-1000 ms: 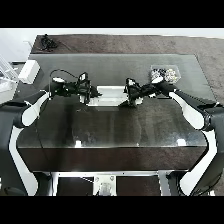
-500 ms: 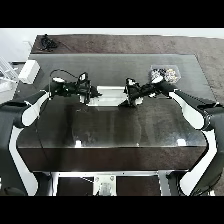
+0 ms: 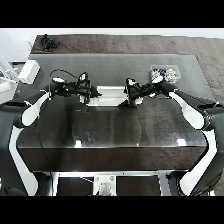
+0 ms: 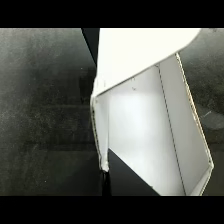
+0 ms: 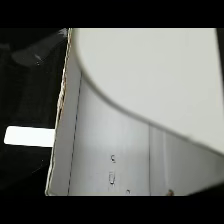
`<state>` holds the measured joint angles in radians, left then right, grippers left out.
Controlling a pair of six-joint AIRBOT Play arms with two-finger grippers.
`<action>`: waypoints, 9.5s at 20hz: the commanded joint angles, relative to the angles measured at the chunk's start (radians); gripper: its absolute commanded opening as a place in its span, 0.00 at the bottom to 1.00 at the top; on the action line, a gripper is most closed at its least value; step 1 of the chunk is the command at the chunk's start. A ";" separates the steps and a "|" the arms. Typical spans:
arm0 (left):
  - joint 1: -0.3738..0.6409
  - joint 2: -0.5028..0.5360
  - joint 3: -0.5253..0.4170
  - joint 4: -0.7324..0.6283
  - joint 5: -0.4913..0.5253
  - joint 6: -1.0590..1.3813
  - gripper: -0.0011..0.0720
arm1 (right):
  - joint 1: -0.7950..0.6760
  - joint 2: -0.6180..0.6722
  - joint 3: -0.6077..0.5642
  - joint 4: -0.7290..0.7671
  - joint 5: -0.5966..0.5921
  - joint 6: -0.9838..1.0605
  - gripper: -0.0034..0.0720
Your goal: Fold the box and place the chain.
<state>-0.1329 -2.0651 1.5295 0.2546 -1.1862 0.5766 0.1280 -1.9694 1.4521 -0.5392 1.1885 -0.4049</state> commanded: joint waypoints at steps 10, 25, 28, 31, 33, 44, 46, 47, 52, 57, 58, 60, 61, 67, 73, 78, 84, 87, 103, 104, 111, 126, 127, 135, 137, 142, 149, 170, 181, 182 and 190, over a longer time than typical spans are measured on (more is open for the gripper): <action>0.000 0.000 0.000 0.000 0.000 0.000 0.04 | -0.001 0.000 0.000 0.000 -0.001 0.000 0.82; 0.002 0.002 0.001 -0.076 -0.002 0.000 0.65 | -0.001 0.000 0.000 0.000 -0.001 0.000 0.82; 0.003 0.013 0.002 -0.151 -0.006 0.000 0.66 | -0.001 0.000 0.000 0.000 -0.001 0.000 0.82; 0.003 0.039 0.011 -0.146 -0.037 -0.004 0.66 | -0.001 0.000 0.000 0.000 -0.001 0.000 0.82; 0.010 0.062 0.013 -0.105 -0.046 -0.022 0.66 | -0.001 0.000 0.000 0.000 -0.001 0.000 0.82; 0.186 0.184 0.012 0.045 -0.400 -0.100 0.03 | -0.001 0.000 0.000 0.000 -0.001 0.000 0.82; 0.159 0.238 -0.036 0.068 -0.395 -0.113 0.03 | -0.001 0.000 0.000 0.000 -0.001 0.000 0.82; 0.143 0.276 -0.079 0.068 -0.364 -0.112 0.03 | -0.001 0.000 0.000 0.000 -0.001 0.000 0.82; 0.026 0.365 -0.259 0.095 -0.132 -0.116 0.04 | -0.001 0.000 0.000 0.000 -0.001 0.000 0.82; -0.089 0.365 -0.320 0.067 0.204 -0.117 0.04 | -0.001 0.000 0.000 0.000 -0.001 0.000 0.82; -0.094 0.364 -0.320 0.037 0.214 -0.146 0.04 | 0.000 0.000 0.000 0.000 -0.001 0.000 0.82; -0.094 0.364 -0.314 0.001 0.224 -0.169 0.04 | 0.000 0.000 0.000 0.000 -0.001 0.000 0.82; -0.094 0.364 -0.311 -0.001 0.254 -0.176 0.04 | -0.001 0.000 0.000 0.000 -0.001 0.000 0.82; -0.094 0.348 -0.264 -0.016 0.342 -0.175 0.04 | -0.001 0.000 0.000 0.000 -0.001 0.000 0.82; -0.095 0.276 -0.151 -0.028 0.390 -0.179 0.04 | -0.001 0.000 0.000 0.000 -0.001 0.000 0.82; -0.095 0.224 -0.137 -0.035 0.394 -0.193 0.04 | -0.001 0.000 0.000 0.000 -0.001 0.001 0.82; -0.095 0.199 -0.137 -0.034 0.393 -0.203 0.04 | -0.001 0.000 0.000 0.000 -0.001 0.000 0.82; -0.095 0.199 -0.137 -0.034 0.393 -0.203 0.04 | -0.001 0.000 0.000 0.000 -0.001 0.000 0.82; -0.095 0.193 -0.137 -0.026 0.389 -0.202 0.04 | -0.001 0.000 0.000 0.000 -0.001 0.000 0.82; -0.095 0.193 -0.137 -0.026 0.389 -0.201 0.04 | -0.001 0.000 0.000 0.000 -0.001 0.000 0.82; -0.094 0.256 -0.134 0.012 0.390 -0.168 0.04 | -0.001 0.000 0.000 0.000 -0.001 0.000 0.82; -0.050 0.422 -0.145 0.525 0.113 -0.569 0.94 | -0.001 0.000 0.000 0.000 -0.001 0.000 0.82; -0.052 0.407 -0.145 0.523 0.113 -0.569 0.94 | -0.001 0.000 0.000 0.000 -0.001 0.000 0.82; -0.108 0.348 -0.145 0.532 0.190 -0.547 0.94 | -0.001 0.000 0.000 0.000 -0.001 0.000 0.82; -0.108 0.348 -0.145 0.544 0.199 -0.549 0.94 | -0.001 0.000 0.000 0.000 -0.001 0.000 0.82; -0.108 0.348 -0.145 0.574 0.248 -0.554 0.93 | -0.001 0.000 0.000 0.000 -0.001 0.000 0.82; -0.108 0.325 -0.145 0.578 0.276 -0.550 0.90 | -0.001 0.000 0.000 0.000 -0.001 0.000 0.82; -0.108 0.298 -0.145 0.477 0.217 -0.470 0.49 | -0.001 0.000 0.000 0.000 -0.001 0.000 0.82; -0.108 0.240 -0.145 0.374 0.201 -0.394 0.49 | -0.001 0.000 0.000 0.000 -0.001 0.000 0.82; -0.108 0.240 -0.145 0.344 0.201 -0.375 0.49 | -0.001 0.000 0.000 0.000 -0.001 0.000 0.82; -0.119 0.240 -0.145 0.310 0.207 -0.357 0.49 | -0.001 0.000 0.000 0.000 -0.001 0.000 0.82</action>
<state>-0.2443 -1.8252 1.3846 0.5793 -0.9833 0.2108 0.1265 -1.9694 1.4521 -0.5392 1.1873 -0.4046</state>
